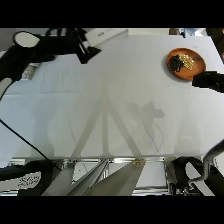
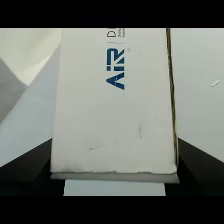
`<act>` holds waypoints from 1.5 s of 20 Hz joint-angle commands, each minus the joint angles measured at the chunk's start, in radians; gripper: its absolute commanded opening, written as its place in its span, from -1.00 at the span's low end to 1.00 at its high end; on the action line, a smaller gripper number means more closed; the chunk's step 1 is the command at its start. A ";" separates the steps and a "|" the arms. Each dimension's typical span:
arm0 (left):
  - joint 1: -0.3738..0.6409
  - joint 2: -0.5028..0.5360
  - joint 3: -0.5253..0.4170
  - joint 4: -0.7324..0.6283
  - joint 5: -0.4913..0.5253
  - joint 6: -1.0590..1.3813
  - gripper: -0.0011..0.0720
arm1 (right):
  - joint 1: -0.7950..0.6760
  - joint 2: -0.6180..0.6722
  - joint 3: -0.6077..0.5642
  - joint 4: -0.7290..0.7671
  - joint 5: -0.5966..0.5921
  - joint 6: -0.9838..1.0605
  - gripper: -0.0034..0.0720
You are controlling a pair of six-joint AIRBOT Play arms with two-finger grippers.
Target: Fold the box and place the chain.
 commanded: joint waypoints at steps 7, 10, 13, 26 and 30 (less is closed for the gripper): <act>0.277 0.026 0.000 0.219 0.111 -0.457 0.06 | -0.001 0.001 0.001 0.000 0.000 0.000 -0.87; 0.329 0.024 0.000 0.347 0.165 -0.659 0.06 | -0.001 0.001 0.001 0.000 0.000 0.000 -0.87; 0.337 0.012 0.000 0.623 0.205 -0.914 0.06 | -0.001 0.001 0.001 0.000 0.000 0.000 -0.87; 0.335 -0.153 -0.229 0.704 0.354 -1.088 0.06 | -0.001 0.001 0.001 0.000 0.000 0.000 -0.87; 0.335 -0.177 -0.262 0.666 0.336 -1.088 0.06 | -0.001 0.001 0.001 0.000 0.000 0.000 -0.87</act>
